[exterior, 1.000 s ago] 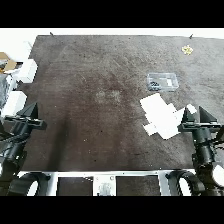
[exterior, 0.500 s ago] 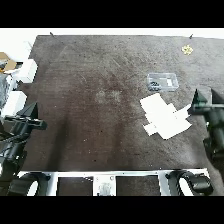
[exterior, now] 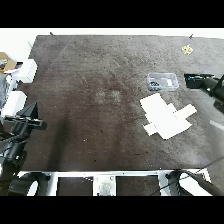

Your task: Fold the box and place the chain.

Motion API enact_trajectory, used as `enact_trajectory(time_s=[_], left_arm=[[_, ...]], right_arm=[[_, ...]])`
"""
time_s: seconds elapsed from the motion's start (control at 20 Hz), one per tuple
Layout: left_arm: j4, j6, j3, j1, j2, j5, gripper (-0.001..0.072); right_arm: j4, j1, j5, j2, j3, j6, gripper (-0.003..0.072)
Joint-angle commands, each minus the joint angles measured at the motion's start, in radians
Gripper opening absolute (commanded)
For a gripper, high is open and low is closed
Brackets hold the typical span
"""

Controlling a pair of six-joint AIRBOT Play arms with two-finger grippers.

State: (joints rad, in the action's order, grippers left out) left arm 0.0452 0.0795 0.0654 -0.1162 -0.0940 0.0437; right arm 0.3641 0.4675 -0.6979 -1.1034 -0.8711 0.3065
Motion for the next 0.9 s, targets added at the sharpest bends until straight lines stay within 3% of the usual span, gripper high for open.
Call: enact_trajectory(time_s=[0.0,0.1,0.35,0.65,0.7,0.85], left_arm=[[0.0,0.0,0.0,0.001,0.0,0.001,0.0011],[0.0,0.0,0.0,0.001,0.0,0.0,0.0011],[0.0,0.0,0.0,0.001,0.0,0.0,0.001],[0.0,0.0,0.0,0.001,0.0,0.0,0.001],[0.0,0.0,0.0,0.001,0.0,0.0,0.0011],[0.0,0.0,0.0,0.001,0.0,0.001,0.001]], right_arm=[[0.305,0.179,-0.507,-0.224,-0.262,0.296,0.0499],[0.443,0.202,-0.619,-0.317,-0.409,0.363,0.0498],[0.729,0.203,-0.75,-0.541,-0.682,0.415,0.0497],[0.781,0.203,-0.822,-0.816,-0.873,0.394,0.0496],[0.781,0.203,-0.843,-0.846,-0.897,0.377,0.0439],[0.782,0.203,-0.92,-0.901,-0.91,0.335,0.0438]])
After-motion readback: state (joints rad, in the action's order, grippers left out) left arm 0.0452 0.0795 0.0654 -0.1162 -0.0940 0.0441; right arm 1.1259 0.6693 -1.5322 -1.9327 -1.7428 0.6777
